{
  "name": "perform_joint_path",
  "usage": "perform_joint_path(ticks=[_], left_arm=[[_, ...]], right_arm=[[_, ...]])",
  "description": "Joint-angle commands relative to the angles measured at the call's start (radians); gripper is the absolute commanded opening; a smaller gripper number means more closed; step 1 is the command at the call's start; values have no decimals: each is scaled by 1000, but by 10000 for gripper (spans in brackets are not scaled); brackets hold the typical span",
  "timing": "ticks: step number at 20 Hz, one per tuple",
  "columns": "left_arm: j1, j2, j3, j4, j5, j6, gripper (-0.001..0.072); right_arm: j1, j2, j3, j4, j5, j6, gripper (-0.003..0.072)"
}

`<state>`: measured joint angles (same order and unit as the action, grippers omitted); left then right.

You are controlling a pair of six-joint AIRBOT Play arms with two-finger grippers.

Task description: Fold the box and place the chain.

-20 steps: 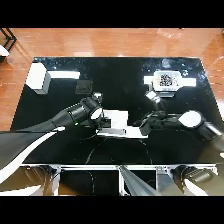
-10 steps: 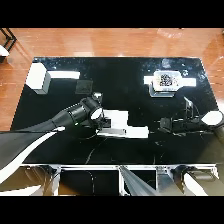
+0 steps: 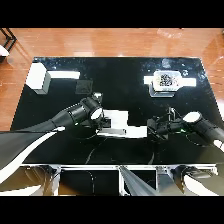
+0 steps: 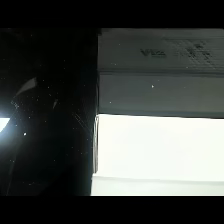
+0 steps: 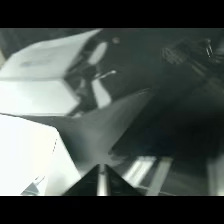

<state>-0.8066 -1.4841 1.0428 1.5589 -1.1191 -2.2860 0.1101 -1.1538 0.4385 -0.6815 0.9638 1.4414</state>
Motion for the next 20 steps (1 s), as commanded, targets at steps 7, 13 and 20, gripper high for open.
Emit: perform_joint_path(ticks=[7,13,20], left_arm=[[1,0,0,0,-15,0,21],[1,0,0,-1,-16,0,21],[1,0,0,0,-16,0,21]], right_arm=[[50,-32,111,95,163,-119,697],[138,-32,138,188,147,-139,697],[272,-32,149,165,17,-33,465]])
